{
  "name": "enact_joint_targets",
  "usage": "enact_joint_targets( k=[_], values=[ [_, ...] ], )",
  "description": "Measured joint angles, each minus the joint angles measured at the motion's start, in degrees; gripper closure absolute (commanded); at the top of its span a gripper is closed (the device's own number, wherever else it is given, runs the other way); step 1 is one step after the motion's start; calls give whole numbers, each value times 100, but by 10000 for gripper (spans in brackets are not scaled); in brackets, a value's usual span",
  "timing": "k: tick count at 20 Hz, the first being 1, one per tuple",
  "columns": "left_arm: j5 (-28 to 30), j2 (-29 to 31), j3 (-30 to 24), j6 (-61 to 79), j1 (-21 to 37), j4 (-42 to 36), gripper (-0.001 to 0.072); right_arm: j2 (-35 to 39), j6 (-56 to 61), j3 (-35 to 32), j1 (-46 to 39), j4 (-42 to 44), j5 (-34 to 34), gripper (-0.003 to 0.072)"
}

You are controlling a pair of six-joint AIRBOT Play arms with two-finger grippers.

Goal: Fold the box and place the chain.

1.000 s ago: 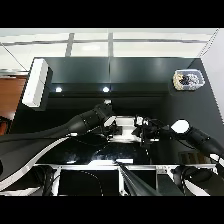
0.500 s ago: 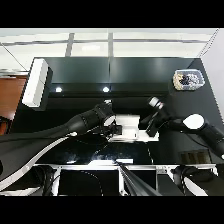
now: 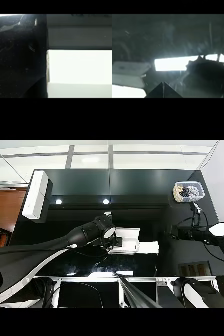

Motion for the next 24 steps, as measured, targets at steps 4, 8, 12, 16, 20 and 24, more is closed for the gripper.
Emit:
enact_joint_targets(
  k=[4,8,12,16,20,24],
  values=[
    [-4,0,0,-9,0,0,685,-85,584,-323,-153,-356,323,678],
    [-7,0,0,-7,0,-2,685,-476,402,-710,-195,87,629,678],
    [-9,0,0,-4,0,-2,685,-988,-321,-837,-173,935,811,677],
    [-13,0,0,7,0,-2,685,-1355,-1021,-758,160,1547,1021,676],
    [-26,0,0,7,0,-2,685,-1471,-1294,-466,529,1755,1193,321],
    [-63,0,0,2,0,-4,685,-1504,-1386,-133,656,1845,1440,79]
  ],
)
